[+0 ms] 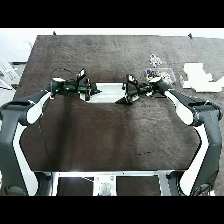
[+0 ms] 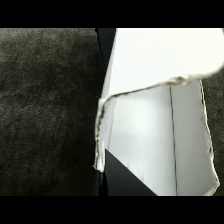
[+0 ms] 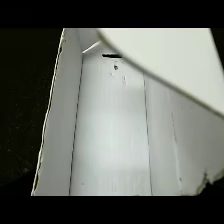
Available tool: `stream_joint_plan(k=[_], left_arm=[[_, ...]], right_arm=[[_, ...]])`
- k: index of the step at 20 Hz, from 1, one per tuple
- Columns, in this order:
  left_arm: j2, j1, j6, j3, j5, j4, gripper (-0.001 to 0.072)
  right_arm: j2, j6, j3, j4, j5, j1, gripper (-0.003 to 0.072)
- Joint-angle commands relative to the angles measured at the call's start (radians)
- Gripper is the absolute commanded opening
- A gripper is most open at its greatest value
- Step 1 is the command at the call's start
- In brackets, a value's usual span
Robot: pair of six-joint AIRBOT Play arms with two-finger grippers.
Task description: Fold the box and place the chain.
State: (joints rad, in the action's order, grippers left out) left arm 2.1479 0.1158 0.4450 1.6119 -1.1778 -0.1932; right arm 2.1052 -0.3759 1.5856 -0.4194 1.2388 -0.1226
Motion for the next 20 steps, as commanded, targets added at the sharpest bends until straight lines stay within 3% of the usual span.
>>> stream_joint_plan(k=[1, 6, 7, 20], left_arm=[[-0.001, 0.0, 0.0, 0.0, 0.0, 0.0, 0.0019], [0.0, 0.0, 0.0, 0.0, 0.0, 0.0, 0.0019], [0.0, 0.0, 0.0, 0.0, 0.0, 0.0, 0.0019], [-0.001, 0.0, 0.0, 0.0, 0.0, 0.0, 0.0019]], right_arm=[[0.003, -0.003, 0.003, 0.0, 0.001, 0.002, 0.0656], [0.004, -0.018, 0.003, -0.002, 0.0, 0.002, 0.0636], [0.004, -0.022, 0.003, -0.003, 0.001, 0.002, 0.0582], [0.004, -0.052, 0.002, 0.0, 0.0, 0.002, 0.0581]])
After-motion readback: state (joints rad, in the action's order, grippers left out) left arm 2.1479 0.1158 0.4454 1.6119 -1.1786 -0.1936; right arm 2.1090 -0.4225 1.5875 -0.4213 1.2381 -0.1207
